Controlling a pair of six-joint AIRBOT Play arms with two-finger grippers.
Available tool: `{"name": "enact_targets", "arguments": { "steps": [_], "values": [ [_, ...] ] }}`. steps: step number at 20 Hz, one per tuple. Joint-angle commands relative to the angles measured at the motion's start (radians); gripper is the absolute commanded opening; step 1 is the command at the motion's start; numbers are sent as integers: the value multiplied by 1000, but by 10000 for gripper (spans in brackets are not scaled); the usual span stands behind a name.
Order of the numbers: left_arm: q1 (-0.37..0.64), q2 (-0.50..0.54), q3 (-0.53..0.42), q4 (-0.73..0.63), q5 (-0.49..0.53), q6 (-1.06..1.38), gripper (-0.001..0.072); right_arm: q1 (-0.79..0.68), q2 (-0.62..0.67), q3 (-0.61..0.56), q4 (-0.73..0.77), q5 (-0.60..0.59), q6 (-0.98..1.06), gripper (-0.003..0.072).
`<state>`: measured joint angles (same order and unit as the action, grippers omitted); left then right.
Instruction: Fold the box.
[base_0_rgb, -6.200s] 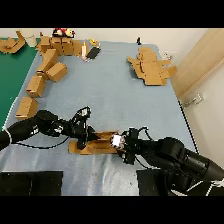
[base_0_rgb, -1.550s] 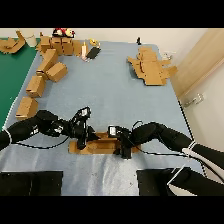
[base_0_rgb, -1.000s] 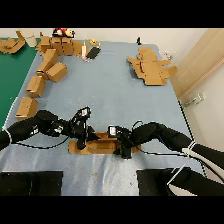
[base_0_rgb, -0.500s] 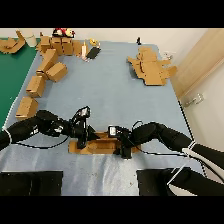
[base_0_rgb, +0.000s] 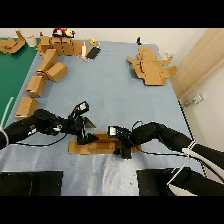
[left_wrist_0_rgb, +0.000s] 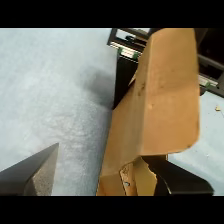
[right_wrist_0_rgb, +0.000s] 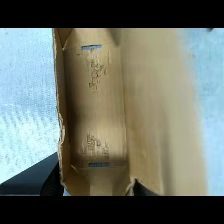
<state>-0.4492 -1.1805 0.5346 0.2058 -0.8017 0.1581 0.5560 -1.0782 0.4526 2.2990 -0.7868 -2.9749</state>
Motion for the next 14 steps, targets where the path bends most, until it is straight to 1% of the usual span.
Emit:
{"name": "enact_targets", "arguments": {
  "steps": [1,4,5,6,7,8,9,10,11,14],
  "values": [
    [35,97,0,177,15,-240,698,1,-1,-1,1,0,1,446],
    [64,249,0,422,-55,-500,695,0,-1,-1,1,0,1,446],
    [63,294,0,475,-110,-605,602,0,-1,-1,1,0,1,446],
    [62,326,0,489,-188,-722,263,1,-1,-1,0,0,1,446],
    [61,346,0,489,-286,-826,6,0,-1,-1,0,0,1,446],
    [48,349,-1,484,-352,-945,9,0,-1,-1,1,0,1,446],
    [22,347,-5,472,-370,-1094,9,0,-1,-1,1,0,1,446],
    [-20,344,-10,438,-354,-1194,9,0,-1,-1,1,0,1,447],
    [-67,341,-15,383,-306,-1229,9,0,-1,-1,1,0,1,446],
    [-222,291,-15,174,-82,-1255,9,0,-1,-1,0,0,1,446]
  ]
}}
